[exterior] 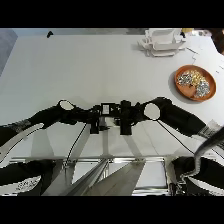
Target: Fold the box and place the chain.
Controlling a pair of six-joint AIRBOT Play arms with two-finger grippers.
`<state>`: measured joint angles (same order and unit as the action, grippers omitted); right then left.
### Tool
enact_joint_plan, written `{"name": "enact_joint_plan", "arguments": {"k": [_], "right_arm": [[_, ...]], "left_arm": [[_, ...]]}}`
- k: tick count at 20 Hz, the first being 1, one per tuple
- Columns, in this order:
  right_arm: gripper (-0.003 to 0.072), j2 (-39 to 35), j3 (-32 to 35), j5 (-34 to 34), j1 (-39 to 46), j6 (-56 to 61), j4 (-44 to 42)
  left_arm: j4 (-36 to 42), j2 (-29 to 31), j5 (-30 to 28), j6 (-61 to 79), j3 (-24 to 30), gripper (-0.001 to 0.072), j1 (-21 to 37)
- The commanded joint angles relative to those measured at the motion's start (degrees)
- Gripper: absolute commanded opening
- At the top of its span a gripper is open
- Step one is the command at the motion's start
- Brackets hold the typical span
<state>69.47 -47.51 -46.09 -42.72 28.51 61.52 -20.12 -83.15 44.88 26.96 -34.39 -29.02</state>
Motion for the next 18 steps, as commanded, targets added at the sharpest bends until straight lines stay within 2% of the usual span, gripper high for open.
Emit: {"name": "enact_joint_plan", "arguments": {"k": [1, 4, 6, 14, 15, 16, 17, 18], "right_arm": [[0.0241, 0.0, 0.3, -1.2, -0.1, -0.1, -0.7], [0.0245, -0.1, 0.3, -0.8, -0.1, -0.1, -0.8], [0.0305, -0.6, 0.3, -0.6, -0.1, -0.1, -1.2], [0.029, -3.8, 0.3, -0.9, 0.0, 0.0, -1.1], [0.0222, -3.8, 0.3, -0.8, 0.0, 0.0, -1.1], [0.0098, -3.8, 0.3, -0.7, 0.0, 0.0, -0.9], [0.0018, -3.8, 0.3, -0.2, 0.0, 0.1, -0.5], [0.0018, -3.7, 0.3, 0.5, 0.0, 1.0, 0.4]], "left_arm": [[0.1, 0.0, -0.1, -0.2, 0.0, 0.0271, 0.0], [0.1, 0.0, -0.1, -0.2, 0.0, 0.0271, 0.0], [0.1, 0.0, -0.1, -0.2, 0.0, 0.0271, 0.0], [0.1, 0.0, -0.1, -0.2, 0.0, 0.0271, 0.0], [0.1, 0.0, -0.1, -0.2, 0.0, 0.0271, 0.0], [0.1, 0.0, -0.1, -0.2, 0.0, 0.0271, 0.0], [0.1, 0.0, -0.1, -0.2, 0.0, 0.0271, 0.0], [0.1, 0.0, -0.1, -0.2, 0.0, 0.0271, 0.0]]}}
